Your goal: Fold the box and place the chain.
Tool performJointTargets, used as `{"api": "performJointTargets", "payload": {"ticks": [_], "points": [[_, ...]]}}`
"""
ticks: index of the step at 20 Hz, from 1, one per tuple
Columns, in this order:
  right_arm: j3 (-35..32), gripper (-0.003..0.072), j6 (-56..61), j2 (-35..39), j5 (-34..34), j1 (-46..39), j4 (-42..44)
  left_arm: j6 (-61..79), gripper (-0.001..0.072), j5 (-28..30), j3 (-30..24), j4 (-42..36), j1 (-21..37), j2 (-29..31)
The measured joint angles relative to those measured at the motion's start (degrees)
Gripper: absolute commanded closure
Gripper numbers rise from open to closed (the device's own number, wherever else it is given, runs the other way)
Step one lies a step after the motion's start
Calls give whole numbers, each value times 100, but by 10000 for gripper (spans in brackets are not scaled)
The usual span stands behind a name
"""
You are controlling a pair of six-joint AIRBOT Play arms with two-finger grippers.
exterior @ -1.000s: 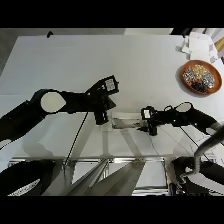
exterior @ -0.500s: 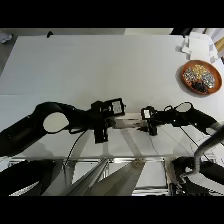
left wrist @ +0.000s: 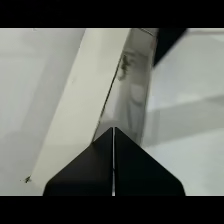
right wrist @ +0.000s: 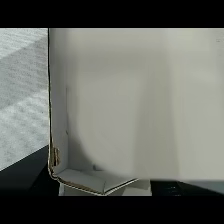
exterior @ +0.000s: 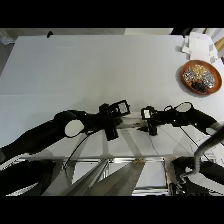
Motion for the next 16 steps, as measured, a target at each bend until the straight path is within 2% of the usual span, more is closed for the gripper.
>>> {"api": "performJointTargets", "payload": {"ticks": [5, 7, 11, 16], "points": [[-2, 227, 0, 2, 0, 0, 0, -658, 710, 1357, -11, -160, -9, -448], [-2, 227, 0, 2, 0, 0, 0, -907, 710, 1735, -13, -186, -9, -577], [-2, 227, 0, 0, 0, 0, 0, -1451, 710, 2177, -11, -201, -9, -929], [-2, 227, 2, 0, -4, 0, 2, -1762, 709, 2328, -11, -203, -9, -1241]]}}
